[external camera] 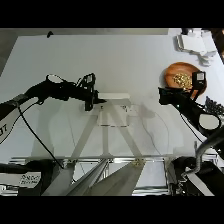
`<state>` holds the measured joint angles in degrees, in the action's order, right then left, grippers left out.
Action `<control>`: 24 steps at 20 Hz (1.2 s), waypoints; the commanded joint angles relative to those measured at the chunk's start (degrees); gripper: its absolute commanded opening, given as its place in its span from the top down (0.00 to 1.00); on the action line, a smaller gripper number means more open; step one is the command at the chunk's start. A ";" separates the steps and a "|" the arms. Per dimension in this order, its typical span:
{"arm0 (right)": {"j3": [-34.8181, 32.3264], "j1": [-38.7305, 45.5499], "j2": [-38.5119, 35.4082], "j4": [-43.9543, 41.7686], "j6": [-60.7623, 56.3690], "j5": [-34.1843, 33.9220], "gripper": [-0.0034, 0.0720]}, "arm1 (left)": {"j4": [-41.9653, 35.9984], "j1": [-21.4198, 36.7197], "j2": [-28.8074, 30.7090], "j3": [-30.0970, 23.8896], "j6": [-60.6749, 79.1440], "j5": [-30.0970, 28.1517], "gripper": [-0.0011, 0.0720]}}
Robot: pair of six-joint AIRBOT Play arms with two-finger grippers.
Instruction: Fold the box and place the chain.
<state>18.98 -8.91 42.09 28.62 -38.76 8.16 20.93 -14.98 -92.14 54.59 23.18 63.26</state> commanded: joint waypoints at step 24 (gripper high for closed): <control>0.20 -0.09 0.02 2.84 37.03 27.41 0.33 | -2.67 -0.13 -5.33 0.00 4.70 -0.90 0.97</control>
<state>19.11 -8.93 42.09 31.31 -16.71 29.47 18.22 -15.07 -97.43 54.59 27.86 62.37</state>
